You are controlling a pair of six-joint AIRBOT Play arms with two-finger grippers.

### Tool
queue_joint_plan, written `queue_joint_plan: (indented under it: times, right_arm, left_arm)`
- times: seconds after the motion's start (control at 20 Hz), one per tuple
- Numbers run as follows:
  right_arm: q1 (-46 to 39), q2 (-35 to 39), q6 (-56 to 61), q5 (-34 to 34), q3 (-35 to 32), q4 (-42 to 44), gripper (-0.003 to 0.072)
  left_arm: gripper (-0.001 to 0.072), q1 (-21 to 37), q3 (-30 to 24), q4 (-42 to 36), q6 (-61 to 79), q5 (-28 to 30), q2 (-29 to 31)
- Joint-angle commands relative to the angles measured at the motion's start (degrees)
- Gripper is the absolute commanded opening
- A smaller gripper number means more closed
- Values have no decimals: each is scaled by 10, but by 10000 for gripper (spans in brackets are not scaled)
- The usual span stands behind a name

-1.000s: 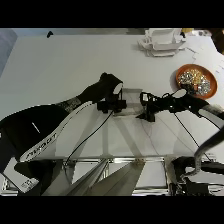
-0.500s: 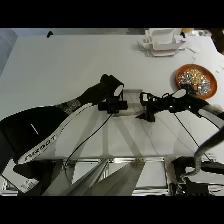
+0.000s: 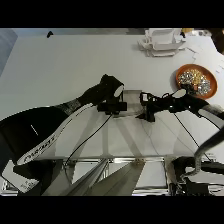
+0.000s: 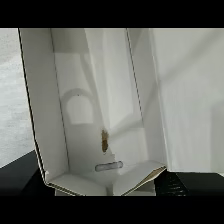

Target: Fold the box and place the chain.

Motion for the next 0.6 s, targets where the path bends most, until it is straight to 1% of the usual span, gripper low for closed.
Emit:
queue_joint_plan:
  times: [0.0,0.45,0.5,0.55]
  right_arm:
    - [0,0,0,0,0,0,434]
    - [0,0,0,0,0,0,434]
    - [0,0,0,0,0,0,434]
    - [0,0,0,0,0,0,434]
  left_arm:
    - [162,4,1,0,2,2,11]
    - [164,-1,1,0,17,0,18]
    - [196,-1,1,0,21,2,18]
    - [289,-3,1,0,28,5,18]
